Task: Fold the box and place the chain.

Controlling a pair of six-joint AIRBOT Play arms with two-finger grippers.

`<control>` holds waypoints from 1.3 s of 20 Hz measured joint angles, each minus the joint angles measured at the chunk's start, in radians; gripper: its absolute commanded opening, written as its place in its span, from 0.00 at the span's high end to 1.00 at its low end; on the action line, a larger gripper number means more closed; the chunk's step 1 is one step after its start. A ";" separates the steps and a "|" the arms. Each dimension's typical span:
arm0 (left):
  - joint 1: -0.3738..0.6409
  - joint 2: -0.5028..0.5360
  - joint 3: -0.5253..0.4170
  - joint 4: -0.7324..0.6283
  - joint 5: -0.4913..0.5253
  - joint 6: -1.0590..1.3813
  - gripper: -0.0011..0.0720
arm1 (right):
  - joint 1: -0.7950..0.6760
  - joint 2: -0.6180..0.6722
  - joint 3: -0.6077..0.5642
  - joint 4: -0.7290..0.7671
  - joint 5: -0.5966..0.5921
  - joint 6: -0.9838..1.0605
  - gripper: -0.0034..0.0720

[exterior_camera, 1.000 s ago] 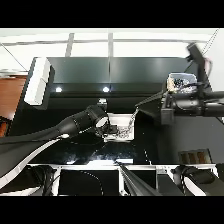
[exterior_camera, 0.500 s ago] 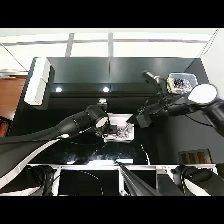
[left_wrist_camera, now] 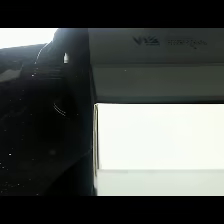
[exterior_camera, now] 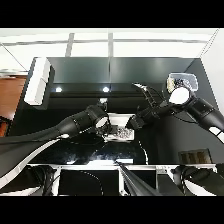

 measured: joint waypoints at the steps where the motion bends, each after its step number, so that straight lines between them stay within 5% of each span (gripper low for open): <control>1: 0.000 0.000 0.000 0.000 0.002 0.000 0.95 | -0.023 0.005 0.002 -0.005 0.022 0.003 0.44; 9: 0.002 0.000 0.001 -0.011 0.005 0.002 0.93 | -0.441 0.258 0.008 -0.101 0.211 0.003 0.44; 12: 0.007 0.000 0.019 -0.048 0.015 0.016 0.21 | -0.522 0.330 0.008 -0.114 0.224 0.005 0.44; 13: 0.009 0.001 0.032 -0.060 -0.001 0.021 0.15 | -0.536 0.344 0.008 -0.116 0.226 0.006 0.44; 21: 0.031 0.124 0.115 -0.026 -0.178 0.328 0.15 | -0.570 0.375 0.008 -0.119 0.225 0.006 0.44; 26: 0.264 0.379 -0.085 -0.140 -0.187 0.745 0.15 | -0.573 0.377 0.008 -0.119 0.200 0.006 0.44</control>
